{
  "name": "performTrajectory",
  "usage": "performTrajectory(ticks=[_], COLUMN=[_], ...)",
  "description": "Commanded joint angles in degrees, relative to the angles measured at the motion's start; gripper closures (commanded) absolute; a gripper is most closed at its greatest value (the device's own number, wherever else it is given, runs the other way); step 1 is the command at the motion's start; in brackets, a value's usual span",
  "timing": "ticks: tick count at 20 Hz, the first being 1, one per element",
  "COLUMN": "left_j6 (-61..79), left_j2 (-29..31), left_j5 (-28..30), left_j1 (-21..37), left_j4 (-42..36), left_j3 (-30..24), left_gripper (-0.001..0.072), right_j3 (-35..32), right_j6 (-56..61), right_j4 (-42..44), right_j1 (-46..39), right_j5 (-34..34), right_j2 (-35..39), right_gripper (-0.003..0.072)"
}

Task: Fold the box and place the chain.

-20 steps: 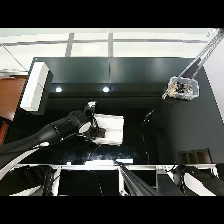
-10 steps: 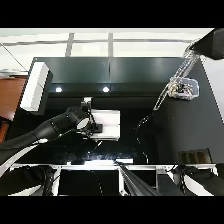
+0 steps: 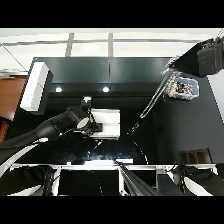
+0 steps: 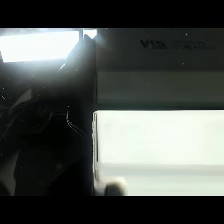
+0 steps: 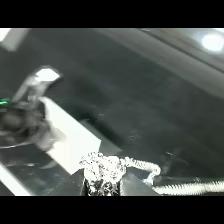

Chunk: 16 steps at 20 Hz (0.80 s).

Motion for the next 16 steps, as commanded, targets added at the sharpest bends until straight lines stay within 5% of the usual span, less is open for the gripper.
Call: performTrajectory(ticks=[1, 16], left_j6=[0.20, 0.61], left_j2=[-0.09, -0.15], left_j5=[0.31, 0.68], left_j1=[0.02, 0.02], left_j4=[0.00, -0.04], left_j3=[0.02, 0.02], left_gripper=[0.0679, 0.0679], right_j3=[-0.13, -0.24], right_j6=[-0.61, -0.42], right_j4=[6.97, 11.58], right_j1=[1.68, 12.35], right_j5=[-0.72, -11.41], right_j2=[-0.09, -4.72], right_gripper=[0.0662, 0.0661])
